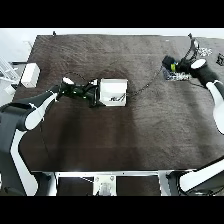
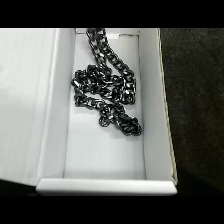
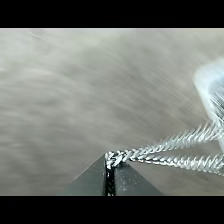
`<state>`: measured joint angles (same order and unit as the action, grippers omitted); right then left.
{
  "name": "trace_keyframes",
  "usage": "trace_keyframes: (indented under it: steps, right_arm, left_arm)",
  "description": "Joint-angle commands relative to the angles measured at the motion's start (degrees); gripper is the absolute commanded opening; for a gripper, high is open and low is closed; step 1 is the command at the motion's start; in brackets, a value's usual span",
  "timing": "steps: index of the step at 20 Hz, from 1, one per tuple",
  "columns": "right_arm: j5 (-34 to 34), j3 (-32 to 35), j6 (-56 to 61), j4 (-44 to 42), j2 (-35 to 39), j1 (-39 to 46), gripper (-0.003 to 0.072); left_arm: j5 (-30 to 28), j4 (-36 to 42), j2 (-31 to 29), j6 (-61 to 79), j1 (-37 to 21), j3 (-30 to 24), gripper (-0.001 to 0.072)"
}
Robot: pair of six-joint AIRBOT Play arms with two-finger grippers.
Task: Fold the box and place the chain.
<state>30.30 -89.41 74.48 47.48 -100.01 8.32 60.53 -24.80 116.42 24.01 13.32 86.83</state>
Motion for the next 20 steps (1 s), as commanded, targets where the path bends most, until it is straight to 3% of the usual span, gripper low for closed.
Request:
trace_keyframes:
  steps: [1, 10, 20]
  right_arm:
    - [3.1, 0.0, -3.7, 0.6, 9.2, -3.7, 0.0011]
    - [4.1, 0.0, -3.8, 11.3, 26.4, -16.4, 0.0011]
    - [3.4, -0.1, -6.5, 12.7, 29.5, -29.1, 0.0011]
  left_arm:
    - [0.0, 0.0, 0.0, 0.0, 0.0, 0.0, 0.0365]
    - [0.0, 0.0, 0.0, 0.0, 0.0, 0.0, 0.0365]
    - [0.0, 0.0, 0.0, 0.0, 0.0, 0.0, 0.0366]
